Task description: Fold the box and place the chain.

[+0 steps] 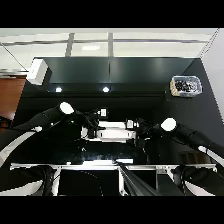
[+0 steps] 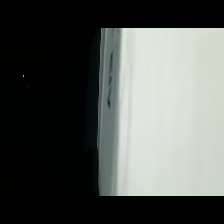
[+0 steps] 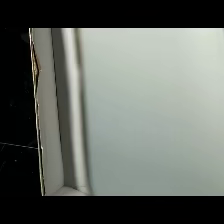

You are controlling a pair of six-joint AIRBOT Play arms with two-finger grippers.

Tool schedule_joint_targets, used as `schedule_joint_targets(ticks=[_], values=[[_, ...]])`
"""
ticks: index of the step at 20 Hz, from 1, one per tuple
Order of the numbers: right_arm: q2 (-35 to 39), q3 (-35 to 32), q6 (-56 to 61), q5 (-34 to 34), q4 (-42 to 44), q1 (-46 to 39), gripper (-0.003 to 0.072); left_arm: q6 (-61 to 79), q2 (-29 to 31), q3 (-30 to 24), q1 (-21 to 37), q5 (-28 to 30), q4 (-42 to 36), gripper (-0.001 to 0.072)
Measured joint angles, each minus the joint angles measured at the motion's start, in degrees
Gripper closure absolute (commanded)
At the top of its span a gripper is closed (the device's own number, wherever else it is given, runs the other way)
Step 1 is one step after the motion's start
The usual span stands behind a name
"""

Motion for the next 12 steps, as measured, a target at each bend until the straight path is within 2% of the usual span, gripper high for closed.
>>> schedule_joint_targets(ticks=[3,4,5,7,8,9,12], values=[[0.0,0.0,-0.04,0.02,-0.35,0.0,0.0127,0.0,0.0,0.0,-0.02,-0.07,0.0,0.0685],[-0.02,0.0,-0.09,0.02,-0.39,0.0,0.0208,-0.02,0.0,0.02,0.0,-0.15,0.0,0.0684],[-0.02,0.0,-0.15,0.04,-0.46,0.0,0.0246,-0.02,0.04,0.13,-0.02,-0.5,0.09,0.0666],[-0.02,0.02,-0.09,0.09,-0.61,0.0,0.0246,-0.11,0.22,0.59,0.0,-2.71,0.26,0.036],[-0.02,0.0,-0.09,0.09,-0.61,0.0,0.0246,-0.17,0.42,0.9,0.0,-3.67,0.44,0.0296],[-0.02,0.0,-0.09,0.11,-0.63,0.0,0.0247,-0.42,0.81,1.29,0.04,-4.76,0.48,0.0265],[-0.02,0.0,-0.02,0.17,-0.68,0.0,0.0246,-4.2,3.43,2.21,0.52,-6.27,3.21,0.0263]])
